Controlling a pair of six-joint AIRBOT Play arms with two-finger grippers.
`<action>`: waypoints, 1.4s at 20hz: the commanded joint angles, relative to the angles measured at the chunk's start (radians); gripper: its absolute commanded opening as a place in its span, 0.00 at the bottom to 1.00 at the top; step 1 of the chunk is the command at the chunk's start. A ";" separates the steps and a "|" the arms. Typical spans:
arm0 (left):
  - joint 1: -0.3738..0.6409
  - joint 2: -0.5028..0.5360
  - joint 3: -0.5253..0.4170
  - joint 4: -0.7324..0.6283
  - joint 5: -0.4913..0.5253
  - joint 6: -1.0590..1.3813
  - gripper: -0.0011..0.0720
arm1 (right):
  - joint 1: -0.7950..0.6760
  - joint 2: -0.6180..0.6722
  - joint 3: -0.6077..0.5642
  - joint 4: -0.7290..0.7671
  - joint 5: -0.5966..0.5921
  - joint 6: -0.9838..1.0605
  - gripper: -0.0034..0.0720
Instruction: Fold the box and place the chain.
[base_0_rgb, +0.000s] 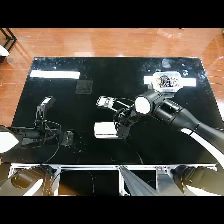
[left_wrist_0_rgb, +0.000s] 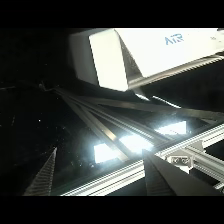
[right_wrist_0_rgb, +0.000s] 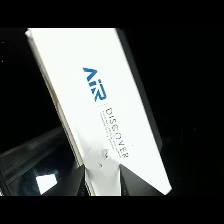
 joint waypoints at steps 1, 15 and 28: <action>0.001 -0.001 0.000 0.000 0.000 0.000 0.89 | 0.001 -0.001 -0.022 -0.001 -0.017 0.008 0.36; 0.001 -0.001 0.000 0.000 0.001 0.000 0.89 | 0.029 0.013 -0.059 0.005 -0.093 0.068 0.36; 0.001 -0.001 0.000 0.000 0.004 0.000 0.89 | -0.241 0.206 -0.365 0.511 -0.167 0.419 0.07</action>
